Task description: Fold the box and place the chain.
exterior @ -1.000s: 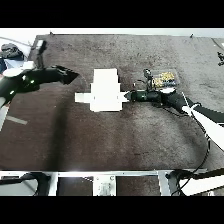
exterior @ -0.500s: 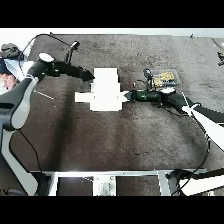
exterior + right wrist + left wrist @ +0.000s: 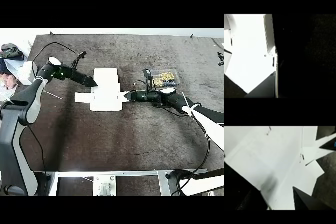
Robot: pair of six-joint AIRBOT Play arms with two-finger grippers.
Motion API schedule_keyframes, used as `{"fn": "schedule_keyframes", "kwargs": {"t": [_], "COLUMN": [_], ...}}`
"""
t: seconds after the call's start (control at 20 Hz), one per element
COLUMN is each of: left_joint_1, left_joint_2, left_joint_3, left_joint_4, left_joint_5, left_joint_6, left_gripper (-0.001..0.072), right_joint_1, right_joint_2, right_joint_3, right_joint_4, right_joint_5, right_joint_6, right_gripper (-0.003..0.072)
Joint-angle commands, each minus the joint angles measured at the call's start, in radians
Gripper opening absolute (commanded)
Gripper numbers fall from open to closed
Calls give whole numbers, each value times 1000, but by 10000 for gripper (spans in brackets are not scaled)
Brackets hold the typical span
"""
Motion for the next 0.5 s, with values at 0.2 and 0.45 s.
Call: {"fn": "schedule_keyframes", "kwargs": {"t": [0.2,0.45], "left_joint_1": [0,0], "left_joint_2": [-33,-33], "left_joint_3": [8,8], "left_joint_4": [-119,-116], "left_joint_5": [-109,-117], "left_joint_6": [31,39], "left_gripper": [526,365], "right_joint_1": [0,0], "right_joint_2": [0,0], "right_joint_3": [0,0], "right_joint_4": [-27,-40], "right_joint_5": [1,1], "right_joint_6": [0,0], "right_gripper": [14,13]}}
